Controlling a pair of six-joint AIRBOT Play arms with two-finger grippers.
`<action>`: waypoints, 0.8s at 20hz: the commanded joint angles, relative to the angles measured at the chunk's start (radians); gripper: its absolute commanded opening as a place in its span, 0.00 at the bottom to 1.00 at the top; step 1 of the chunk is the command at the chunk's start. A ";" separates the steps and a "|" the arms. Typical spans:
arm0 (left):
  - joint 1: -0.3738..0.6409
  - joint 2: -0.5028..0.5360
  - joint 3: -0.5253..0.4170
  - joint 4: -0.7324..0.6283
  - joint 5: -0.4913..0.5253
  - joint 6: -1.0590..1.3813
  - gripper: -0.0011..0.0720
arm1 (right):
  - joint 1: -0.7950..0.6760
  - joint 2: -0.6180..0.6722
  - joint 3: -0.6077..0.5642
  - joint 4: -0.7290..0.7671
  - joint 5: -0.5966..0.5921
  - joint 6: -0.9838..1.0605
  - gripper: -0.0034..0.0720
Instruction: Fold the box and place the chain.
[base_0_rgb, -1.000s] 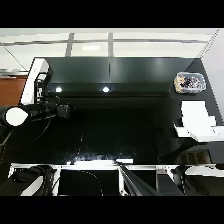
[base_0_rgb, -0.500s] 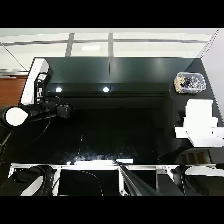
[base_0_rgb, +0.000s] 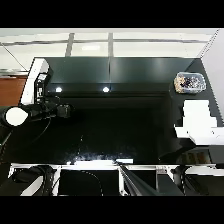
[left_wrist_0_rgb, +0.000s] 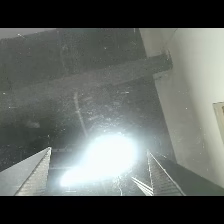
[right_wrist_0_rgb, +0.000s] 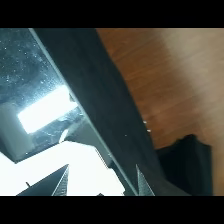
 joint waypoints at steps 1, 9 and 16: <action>0.000 0.000 0.001 0.000 0.001 0.000 0.98 | -0.047 -0.023 -0.001 0.129 0.085 -0.079 0.68; 0.000 0.000 0.001 0.000 0.000 0.000 0.98 | -0.020 -0.053 -0.002 0.192 0.114 -0.113 0.14; 0.000 0.000 0.001 0.000 0.001 0.000 0.98 | -0.020 -0.045 -0.011 0.214 0.136 -0.114 0.06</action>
